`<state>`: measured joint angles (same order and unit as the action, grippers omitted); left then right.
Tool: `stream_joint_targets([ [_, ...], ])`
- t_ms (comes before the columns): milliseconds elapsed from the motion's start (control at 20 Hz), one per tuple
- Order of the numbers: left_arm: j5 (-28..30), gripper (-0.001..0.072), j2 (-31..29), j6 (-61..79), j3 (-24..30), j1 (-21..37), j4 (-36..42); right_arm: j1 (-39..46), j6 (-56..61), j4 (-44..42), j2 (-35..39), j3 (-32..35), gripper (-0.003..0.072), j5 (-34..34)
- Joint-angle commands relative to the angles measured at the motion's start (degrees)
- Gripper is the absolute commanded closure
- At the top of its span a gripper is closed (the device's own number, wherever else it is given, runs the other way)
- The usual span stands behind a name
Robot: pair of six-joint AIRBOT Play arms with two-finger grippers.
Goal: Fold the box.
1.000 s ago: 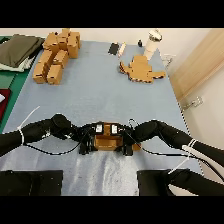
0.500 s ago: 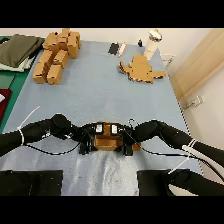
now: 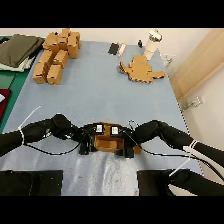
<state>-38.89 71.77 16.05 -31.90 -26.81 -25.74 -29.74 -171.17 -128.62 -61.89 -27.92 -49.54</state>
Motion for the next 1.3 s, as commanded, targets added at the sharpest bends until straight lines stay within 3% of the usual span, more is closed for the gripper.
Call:
stream_joint_targets([
  [0,0.35,0.0124,0.00,-0.07,-0.04,0.00,0.02,-0.02,3.82,2.69,2.36,-0.09,-0.0034,-1.86],
  [400,0.37,0.0124,0.00,-0.07,-0.04,0.00,0.02,0.04,23.41,19.87,12.59,-0.31,-0.0034,-1.55],
  [550,0.37,0.0124,0.00,-0.07,-0.04,0.00,0.02,0.02,40.92,23.43,17.75,-1.49,-0.0032,-2.95],
  [750,0.35,0.0124,0.00,-0.07,-0.04,0.00,0.02,0.02,68.57,17.05,25.03,-2.36,-0.0031,-7.28],
  [1000,0.35,0.0124,0.00,-0.07,-0.04,0.00,0.02,-0.04,77.33,1.16,29.59,-2.36,-0.0030,-9.66],
  [1250,0.35,0.0124,0.00,-0.07,-0.04,0.00,0.02,-0.04,92.26,0.00,28.63,-2.36,-0.0030,-9.40],
])
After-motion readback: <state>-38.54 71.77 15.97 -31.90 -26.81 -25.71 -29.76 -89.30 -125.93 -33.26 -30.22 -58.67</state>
